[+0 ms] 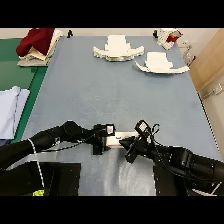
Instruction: Fold the box.
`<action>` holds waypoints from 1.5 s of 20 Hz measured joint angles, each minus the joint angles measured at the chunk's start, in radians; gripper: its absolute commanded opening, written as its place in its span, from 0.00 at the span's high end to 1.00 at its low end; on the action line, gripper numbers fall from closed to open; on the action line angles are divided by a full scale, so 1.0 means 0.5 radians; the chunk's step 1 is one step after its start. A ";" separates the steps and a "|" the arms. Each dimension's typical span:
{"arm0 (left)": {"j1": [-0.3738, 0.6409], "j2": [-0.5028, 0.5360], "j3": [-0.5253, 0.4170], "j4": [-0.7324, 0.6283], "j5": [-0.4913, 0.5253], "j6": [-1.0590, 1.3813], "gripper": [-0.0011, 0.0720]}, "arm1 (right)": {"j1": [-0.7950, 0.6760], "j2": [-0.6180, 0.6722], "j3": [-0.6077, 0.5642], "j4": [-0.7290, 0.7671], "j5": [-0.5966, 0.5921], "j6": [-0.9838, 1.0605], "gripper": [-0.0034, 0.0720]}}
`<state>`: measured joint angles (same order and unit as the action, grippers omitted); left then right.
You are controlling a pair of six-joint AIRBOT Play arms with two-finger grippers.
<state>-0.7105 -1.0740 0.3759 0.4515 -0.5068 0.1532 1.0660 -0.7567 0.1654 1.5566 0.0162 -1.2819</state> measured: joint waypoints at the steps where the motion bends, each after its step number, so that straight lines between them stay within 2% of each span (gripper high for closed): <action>1: 0.000 0.000 0.000 0.000 0.001 0.000 0.44 | 0.000 -0.014 -0.002 0.006 0.006 0.006 0.89; 14: 0.000 0.000 0.000 0.000 0.001 0.000 0.44 | 0.000 -0.048 -0.008 0.021 0.002 0.034 0.89; 25: 0.000 0.000 0.000 -0.001 0.000 0.000 0.44 | -0.001 0.184 0.014 -0.156 -0.068 0.035 0.88; 26: 0.000 0.000 0.000 -0.001 0.000 0.000 0.44 | -0.001 0.190 0.041 -0.187 -0.111 0.035 0.88; 28: 0.000 0.000 0.000 0.000 0.000 0.000 0.44 | -0.004 0.198 0.137 -0.276 -0.284 0.034 0.95; 30: 0.000 0.000 0.000 -0.001 0.000 0.000 0.44 | -0.017 0.201 0.267 -0.351 -0.495 -0.022 0.95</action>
<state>-0.7105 -1.0740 0.3759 0.4511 -0.5068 0.1532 1.0576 -0.6559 0.2989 1.3811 -0.2314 -1.2930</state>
